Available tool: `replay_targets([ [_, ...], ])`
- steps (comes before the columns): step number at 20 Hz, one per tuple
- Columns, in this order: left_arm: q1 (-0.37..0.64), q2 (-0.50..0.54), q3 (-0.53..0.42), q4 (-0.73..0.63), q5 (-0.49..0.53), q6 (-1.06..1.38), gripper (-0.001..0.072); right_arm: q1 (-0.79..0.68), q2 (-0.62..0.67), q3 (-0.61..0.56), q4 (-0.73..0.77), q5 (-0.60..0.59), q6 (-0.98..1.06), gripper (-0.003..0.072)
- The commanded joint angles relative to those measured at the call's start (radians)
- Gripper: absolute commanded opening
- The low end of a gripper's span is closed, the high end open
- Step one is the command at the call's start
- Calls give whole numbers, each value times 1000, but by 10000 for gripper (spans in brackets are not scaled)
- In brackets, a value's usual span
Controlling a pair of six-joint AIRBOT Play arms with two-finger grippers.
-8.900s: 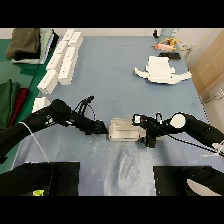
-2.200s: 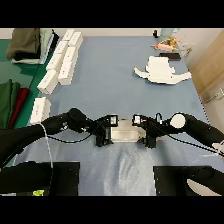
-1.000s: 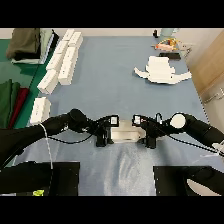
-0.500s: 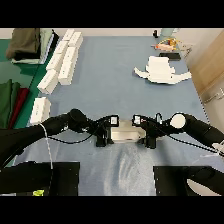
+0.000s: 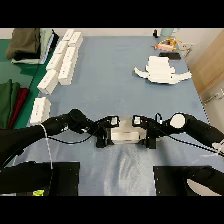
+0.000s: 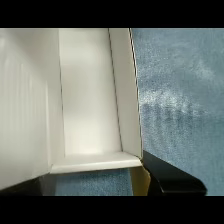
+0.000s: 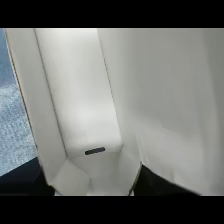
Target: Fold the box.
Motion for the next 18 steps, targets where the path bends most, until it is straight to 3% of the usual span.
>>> replay_targets([
  [1,0,0,1,0,11,2,597,0,1,5,-12,37,-3,657],
  [11,0,0,1,0,11,2,597,-19,17,8,-45,22,-2,651],
  [18,0,0,1,0,11,2,598,-69,147,19,-146,38,0,651],
])
